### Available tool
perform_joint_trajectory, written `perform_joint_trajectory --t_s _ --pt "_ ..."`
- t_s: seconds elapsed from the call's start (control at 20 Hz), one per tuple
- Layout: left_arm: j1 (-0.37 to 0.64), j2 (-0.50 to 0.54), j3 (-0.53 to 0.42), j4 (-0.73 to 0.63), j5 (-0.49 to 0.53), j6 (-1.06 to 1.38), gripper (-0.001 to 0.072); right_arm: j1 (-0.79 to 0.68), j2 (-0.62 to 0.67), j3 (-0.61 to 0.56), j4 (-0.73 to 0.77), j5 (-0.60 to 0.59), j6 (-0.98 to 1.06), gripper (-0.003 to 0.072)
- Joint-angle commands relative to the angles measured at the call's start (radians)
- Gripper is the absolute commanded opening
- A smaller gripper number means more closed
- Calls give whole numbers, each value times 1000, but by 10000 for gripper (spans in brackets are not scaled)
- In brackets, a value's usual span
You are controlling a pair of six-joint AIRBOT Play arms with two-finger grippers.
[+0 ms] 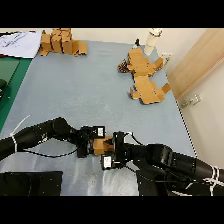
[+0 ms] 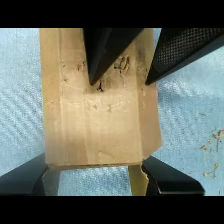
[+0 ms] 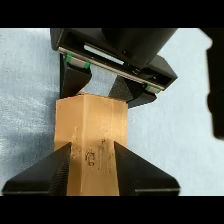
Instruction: Fold the box.
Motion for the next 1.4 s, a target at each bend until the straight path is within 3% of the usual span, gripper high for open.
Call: perform_joint_trajectory --t_s 0.0,1.35 --pt "1 0 1 0 0 0 464 14 0 -16 0 23 1 407" --pt "1 0 1 0 0 0 464 9 69 -22 -246 70 39 399"
